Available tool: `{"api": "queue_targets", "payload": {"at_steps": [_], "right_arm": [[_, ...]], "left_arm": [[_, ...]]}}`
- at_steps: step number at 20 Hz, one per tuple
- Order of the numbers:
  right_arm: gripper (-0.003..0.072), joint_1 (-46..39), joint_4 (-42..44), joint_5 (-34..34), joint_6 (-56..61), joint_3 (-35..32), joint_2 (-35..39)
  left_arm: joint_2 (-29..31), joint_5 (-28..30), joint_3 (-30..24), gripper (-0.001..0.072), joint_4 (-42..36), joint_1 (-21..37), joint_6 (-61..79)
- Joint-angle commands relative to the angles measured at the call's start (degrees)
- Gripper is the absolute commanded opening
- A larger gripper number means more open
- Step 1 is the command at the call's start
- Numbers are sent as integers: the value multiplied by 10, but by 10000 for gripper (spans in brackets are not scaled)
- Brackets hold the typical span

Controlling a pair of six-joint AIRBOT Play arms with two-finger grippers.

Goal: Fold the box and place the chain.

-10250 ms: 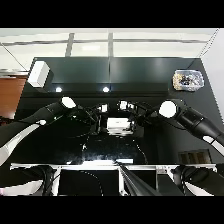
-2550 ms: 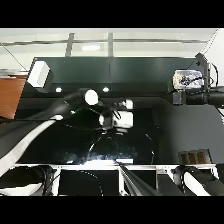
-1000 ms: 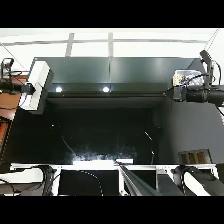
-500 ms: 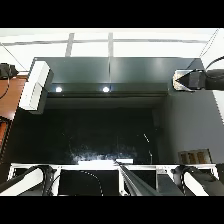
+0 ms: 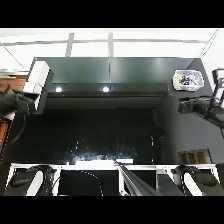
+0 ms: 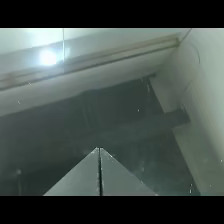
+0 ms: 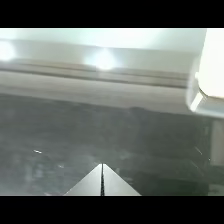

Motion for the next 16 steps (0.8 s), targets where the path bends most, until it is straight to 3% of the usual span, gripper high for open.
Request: {"api": "queue_targets", "payload": {"at_steps": [1, 4, 16], "right_arm": [[6, 1, -11, -55, -2, -53, 10], [6, 1, -11, -55, -2, -53, 10], [6, 1, -11, -55, -2, -53, 10]], "left_arm": [[97, 31, -104, 28, 5, -9, 1], [122, 28, -120, 29, 5, -9, 1], [122, 30, -120, 28, 3, -9, 1]]}}
